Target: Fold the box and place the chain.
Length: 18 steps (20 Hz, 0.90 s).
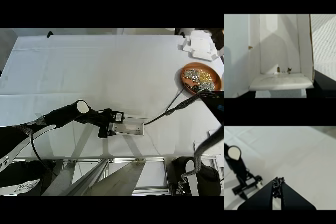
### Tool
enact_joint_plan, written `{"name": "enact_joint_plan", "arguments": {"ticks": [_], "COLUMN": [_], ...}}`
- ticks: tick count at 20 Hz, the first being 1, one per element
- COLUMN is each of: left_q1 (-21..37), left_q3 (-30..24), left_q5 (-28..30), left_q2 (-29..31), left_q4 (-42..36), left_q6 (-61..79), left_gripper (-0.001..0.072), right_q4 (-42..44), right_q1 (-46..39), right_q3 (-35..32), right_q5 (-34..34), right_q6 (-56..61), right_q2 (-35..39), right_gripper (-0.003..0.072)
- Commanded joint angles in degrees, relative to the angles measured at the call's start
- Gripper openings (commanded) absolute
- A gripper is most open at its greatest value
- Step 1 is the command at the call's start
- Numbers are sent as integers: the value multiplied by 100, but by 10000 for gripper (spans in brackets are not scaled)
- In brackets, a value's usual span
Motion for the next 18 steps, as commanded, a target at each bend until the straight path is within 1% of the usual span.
{"name": "enact_joint_plan", "arguments": {"ticks": [1,3,6,8,9,11,14,17,18], "left_q1": [0,0,0,0,0,0,0,0,0], "left_q3": [2,2,2,2,2,2,2,2,2], "left_q5": [0,2,0,0,2,2,2,0,0], "left_q2": [0,0,0,0,0,0,0,0,0], "left_q4": [0,0,0,0,0,0,-2,0,0], "left_q6": [2,2,2,2,2,2,2,2,2], "left_gripper": [335,335,335,335,335,335,335,335,335], "right_q4": [-579,-1069,-1115,-1185,-1191,-1196,-1416,-1449,-1473], "right_q1": [496,999,1735,2179,2376,2719,3154,3467,3550], "right_q3": [-555,-608,-614,-796,-1010,-1617,-2538,-3051,-3126], "right_q5": [354,638,647,509,334,-195,-1237,-2579,-2868], "right_q6": [31,317,494,564,564,562,562,992,1047], "right_q2": [-404,-647,-708,-708,-708,-708,-708,-717,-748], "right_gripper": [8,11,11,11,11,11,11,12,12]}}
